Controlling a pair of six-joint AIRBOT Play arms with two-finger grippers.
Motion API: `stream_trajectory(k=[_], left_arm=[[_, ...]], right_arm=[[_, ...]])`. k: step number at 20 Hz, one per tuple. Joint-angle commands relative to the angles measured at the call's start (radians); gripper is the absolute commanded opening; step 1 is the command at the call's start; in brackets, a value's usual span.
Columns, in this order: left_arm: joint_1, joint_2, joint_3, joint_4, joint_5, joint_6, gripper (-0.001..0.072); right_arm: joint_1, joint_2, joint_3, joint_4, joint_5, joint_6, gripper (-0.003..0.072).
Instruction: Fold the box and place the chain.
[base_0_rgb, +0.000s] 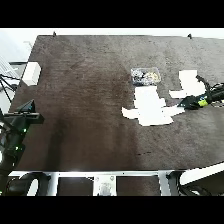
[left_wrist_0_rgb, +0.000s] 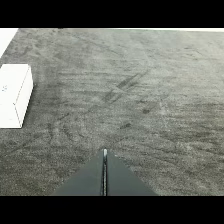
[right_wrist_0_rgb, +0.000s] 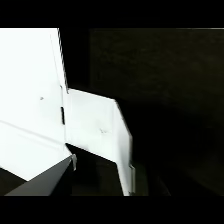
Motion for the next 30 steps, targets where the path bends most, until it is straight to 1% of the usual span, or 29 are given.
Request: stream_trajectory(k=[1,3,4,5,7,9,10,13,16,18,20,22,26,28,30], left_arm=[[0.0,0.001,0.0,0.0,0.0,0.0,0.002],[0.0,0.001,0.0,0.0,0.0,0.0,0.002],[0.0,0.001,0.0,0.0,0.0,0.0,0.002],[0.0,0.001,0.0,0.0,0.0,0.0,0.002],[0.0,0.001,0.0,0.0,0.0,0.0,0.002],[0.0,0.001,0.0,0.0,0.0,0.0,0.002],[0.0,0.001,0.0,0.0,0.0,0.0,0.002],[0.0,0.001,0.0,0.0,0.0,0.0,0.002],[0.0,0.001,0.0,0.0,0.0,0.0,0.002],[0.0,0.001,0.0,0.0,0.0,0.0,0.0021],[0.0,0.001,0.0,0.0,0.0,0.0,0.002],[0.0,0.001,0.0,0.0,0.0,0.0,0.0021],[0.0,0.001,0.0,0.0,0.0,0.0,0.002],[0.0,0.001,0.0,0.0,-0.001,0.0,0.002],[0.0,0.001,0.0,0.0,0.0,0.0,0.002]], right_arm=[[0.02,-0.047,0.001,0.038,0.039,-0.014,0.05],[0.033,-0.073,0.001,0.042,0.055,-0.014,0.0491],[0.035,-0.085,-0.001,0.046,0.055,-0.032,0.0417],[0.035,-0.095,-0.011,0.069,0.056,-0.058,0.0399],[0.035,-0.102,-0.048,0.116,0.053,-0.119,0.0396],[0.035,-0.102,-0.086,0.163,0.054,-0.185,0.0247],[0.035,-0.102,-0.098,0.177,0.056,-0.21,-0.0001],[0.035,-0.092,-0.113,0.237,0.094,-0.211,0.0006],[0.063,-0.013,-0.213,0.345,0.079,-0.211,0.0005],[0.106,0.06,-0.32,0.423,0.021,-0.211,0.0005],[0.175,0.132,-0.419,0.535,-0.065,-0.193,0.0005],[0.28,0.192,-0.48,0.573,-0.151,-0.187,0.0005],[0.487,0.212,-0.484,0.612,-0.274,-0.079,0.0005],[0.557,0.211,-0.481,0.613,-0.381,-0.064,0.0005],[0.593,0.211,-0.481,0.612,-0.472,-0.045,0.0005]])
